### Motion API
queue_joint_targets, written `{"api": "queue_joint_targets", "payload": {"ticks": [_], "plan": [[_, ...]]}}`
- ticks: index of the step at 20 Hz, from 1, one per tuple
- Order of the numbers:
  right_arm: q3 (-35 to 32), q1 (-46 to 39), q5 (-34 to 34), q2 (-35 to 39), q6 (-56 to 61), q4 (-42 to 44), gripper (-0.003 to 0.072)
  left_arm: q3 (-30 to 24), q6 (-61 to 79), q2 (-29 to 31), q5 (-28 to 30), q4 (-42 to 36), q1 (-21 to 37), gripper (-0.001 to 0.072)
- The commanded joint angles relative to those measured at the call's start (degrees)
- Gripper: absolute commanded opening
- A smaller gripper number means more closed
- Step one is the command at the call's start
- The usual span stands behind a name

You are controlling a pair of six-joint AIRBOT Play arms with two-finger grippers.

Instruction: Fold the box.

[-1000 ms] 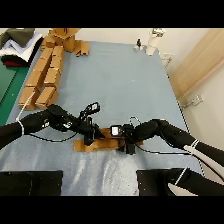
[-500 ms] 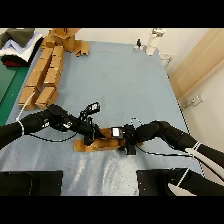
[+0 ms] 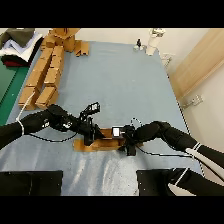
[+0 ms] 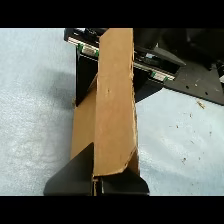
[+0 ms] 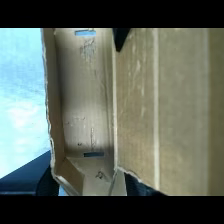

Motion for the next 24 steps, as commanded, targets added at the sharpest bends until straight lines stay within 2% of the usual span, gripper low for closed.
{"api": "queue_joint_targets", "payload": {"ticks": [1,4,14,24], "plan": [[0.0,0.1,-0.7,0.1,0.0,0.5,0.0417,0.0,0.0,0.0,0.2,-0.1,0.0,0.0012],[0.0,0.1,1.3,0.0,0.0,0.5,0.0418,0.0,0.0,0.0,0.3,-0.1,0.1,0.0012],[0.0,0.1,1.3,0.0,0.0,0.5,0.0417,0.0,0.0,0.0,0.2,-0.2,0.0,0.0012],[0.0,0.1,1.2,0.0,0.0,0.5,0.0417,0.0,-0.4,0.0,-1.2,-5.4,0.0,0.0012]]}}
